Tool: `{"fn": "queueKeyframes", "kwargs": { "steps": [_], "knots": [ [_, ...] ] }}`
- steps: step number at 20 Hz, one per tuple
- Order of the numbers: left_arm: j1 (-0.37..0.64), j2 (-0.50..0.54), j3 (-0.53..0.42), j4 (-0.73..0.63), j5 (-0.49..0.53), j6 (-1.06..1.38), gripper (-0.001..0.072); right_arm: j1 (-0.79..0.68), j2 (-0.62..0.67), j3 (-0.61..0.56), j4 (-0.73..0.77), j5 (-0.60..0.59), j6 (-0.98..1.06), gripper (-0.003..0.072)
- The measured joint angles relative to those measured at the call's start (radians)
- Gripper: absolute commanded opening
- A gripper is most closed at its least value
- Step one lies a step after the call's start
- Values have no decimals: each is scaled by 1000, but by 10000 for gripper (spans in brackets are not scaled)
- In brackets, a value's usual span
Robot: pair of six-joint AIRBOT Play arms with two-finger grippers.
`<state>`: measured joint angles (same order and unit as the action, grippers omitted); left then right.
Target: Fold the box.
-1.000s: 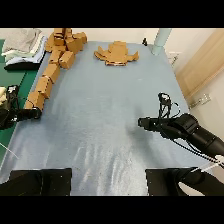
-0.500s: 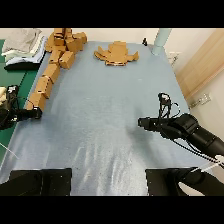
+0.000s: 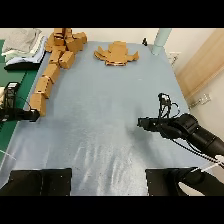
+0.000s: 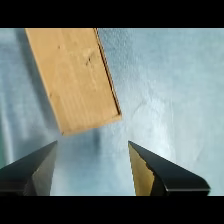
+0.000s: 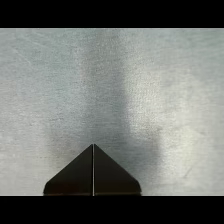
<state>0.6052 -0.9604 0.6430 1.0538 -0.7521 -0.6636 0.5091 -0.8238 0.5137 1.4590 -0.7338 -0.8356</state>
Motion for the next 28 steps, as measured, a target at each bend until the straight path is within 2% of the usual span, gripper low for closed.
{"fn": "queueKeyframes", "kwargs": {
  "steps": [2, 3, 4, 5, 8, 11, 15, 18, 22, 28],
  "knots": [
    [-2, 67, 44, 57, -72, -70, 680, 0, 0, 0, 10, -3, 0, 4],
    [-8, 103, 70, 67, -101, -109, 432, 0, 0, 0, 10, -5, -1, 4],
    [-18, 134, 94, 67, -124, -146, 106, 0, -1, 1, 10, -6, -3, 4],
    [-36, 164, 119, 62, -151, -177, 13, 0, -4, 3, 11, -7, -11, 4],
    [-148, 219, 181, 33, -208, -233, 12, 0, -42, 45, 15, -8, -56, 4],
    [-349, 208, 216, 18, -227, -317, 12, 0, -133, 143, 24, -8, -126, 4],
    [-657, 88, 234, 42, -185, -472, 12, 0, -327, 348, 61, -70, -241, 4],
    [-840, -31, 244, 61, -136, -581, 12, 0, -470, 499, 99, -159, -330, 4],
    [-971, -138, 249, 68, -113, -663, 13, 0, -565, 603, 161, -227, -404, 4],
    [-1031, -179, 250, 68, -102, -694, 13, 0, -597, 639, 194, -253, -433, 4]
  ]
}}
